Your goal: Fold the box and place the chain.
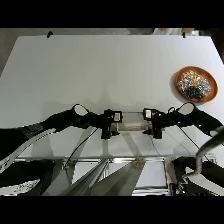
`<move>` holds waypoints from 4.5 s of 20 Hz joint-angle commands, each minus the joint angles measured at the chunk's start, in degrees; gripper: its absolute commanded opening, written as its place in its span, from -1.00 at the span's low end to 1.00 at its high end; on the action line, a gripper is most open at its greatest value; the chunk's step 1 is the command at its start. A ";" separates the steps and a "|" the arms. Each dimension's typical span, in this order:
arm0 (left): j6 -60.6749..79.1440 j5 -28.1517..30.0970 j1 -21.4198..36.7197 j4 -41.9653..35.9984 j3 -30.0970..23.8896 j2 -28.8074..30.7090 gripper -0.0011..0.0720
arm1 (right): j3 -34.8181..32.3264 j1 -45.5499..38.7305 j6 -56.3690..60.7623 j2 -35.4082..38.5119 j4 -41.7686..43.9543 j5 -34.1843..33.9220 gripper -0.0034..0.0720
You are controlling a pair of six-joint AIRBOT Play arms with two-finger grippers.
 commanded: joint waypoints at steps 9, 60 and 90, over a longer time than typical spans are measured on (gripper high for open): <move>0.02 -0.09 -0.02 0.07 0.07 0.04 -0.23 | 0.02 -0.02 10.49 9.44 -9.31 3.85 0.71; 0.02 -0.26 -0.02 0.07 0.07 0.04 -0.23 | -0.57 -0.02 4.66 14.27 -11.34 5.01 -0.65; 0.02 -0.28 0.00 0.07 0.07 0.04 -0.23 | -5.14 -0.02 22.25 19.91 -12.28 -2.51 -0.70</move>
